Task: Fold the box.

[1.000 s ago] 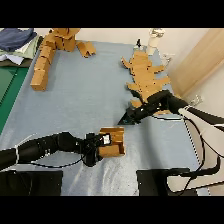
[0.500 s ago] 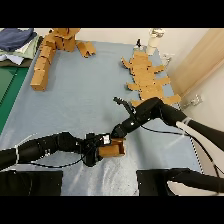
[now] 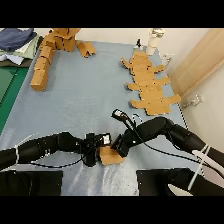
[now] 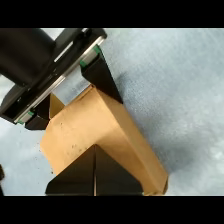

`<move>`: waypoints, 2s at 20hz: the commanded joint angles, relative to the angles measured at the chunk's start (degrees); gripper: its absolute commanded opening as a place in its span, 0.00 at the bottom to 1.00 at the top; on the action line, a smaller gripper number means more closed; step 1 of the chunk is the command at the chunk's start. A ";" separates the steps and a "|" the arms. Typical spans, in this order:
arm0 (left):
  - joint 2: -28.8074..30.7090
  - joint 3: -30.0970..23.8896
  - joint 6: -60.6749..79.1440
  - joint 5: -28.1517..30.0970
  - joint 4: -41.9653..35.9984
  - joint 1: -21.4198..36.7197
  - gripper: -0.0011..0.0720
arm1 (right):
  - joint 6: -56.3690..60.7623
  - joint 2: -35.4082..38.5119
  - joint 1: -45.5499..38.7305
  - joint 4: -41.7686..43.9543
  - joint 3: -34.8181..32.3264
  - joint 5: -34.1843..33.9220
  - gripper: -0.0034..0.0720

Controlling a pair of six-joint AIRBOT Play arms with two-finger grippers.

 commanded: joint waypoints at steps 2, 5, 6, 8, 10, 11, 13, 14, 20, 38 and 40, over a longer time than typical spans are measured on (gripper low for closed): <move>0.00 0.04 0.00 0.02 0.00 0.04 0.62 | 0.26 4.55 4.46 -5.20 -1.01 5.53 0.05; 0.00 0.02 0.00 0.02 -0.02 0.04 0.62 | -0.70 7.69 8.44 -10.75 -1.16 6.27 0.05; 0.00 0.04 0.00 0.02 0.00 0.04 0.62 | -1.55 8.96 10.23 -13.33 -1.64 7.37 0.05; 0.00 0.04 0.00 0.02 -0.02 0.04 0.62 | -3.74 11.82 13.60 -17.31 -3.85 11.47 0.06; 0.00 0.04 0.00 0.02 -0.02 0.04 0.62 | -6.10 14.25 16.39 -19.21 -6.25 15.32 0.31; 0.00 0.04 0.00 0.02 0.00 0.04 0.62 | -7.98 14.97 17.38 -19.45 -7.08 16.11 0.43; 0.00 0.04 0.00 0.02 -0.02 0.04 0.62 | -13.25 15.34 18.40 -19.32 -8.15 15.89 0.59; 0.00 0.02 0.00 0.02 0.00 0.04 0.62 | -15.80 15.26 18.91 -19.41 -8.68 15.91 0.59; 0.00 0.04 0.00 0.04 -0.02 0.04 0.62 | -22.56 13.22 19.21 -20.26 -9.49 17.05 0.59; 0.00 0.04 0.00 0.02 0.00 0.04 0.62 | 7.34 17.25 35.78 -59.21 -9.40 20.00 0.32; 0.00 0.04 0.00 0.02 -0.02 0.04 0.62 | 8.76 17.86 37.33 -59.82 -9.35 19.91 0.32</move>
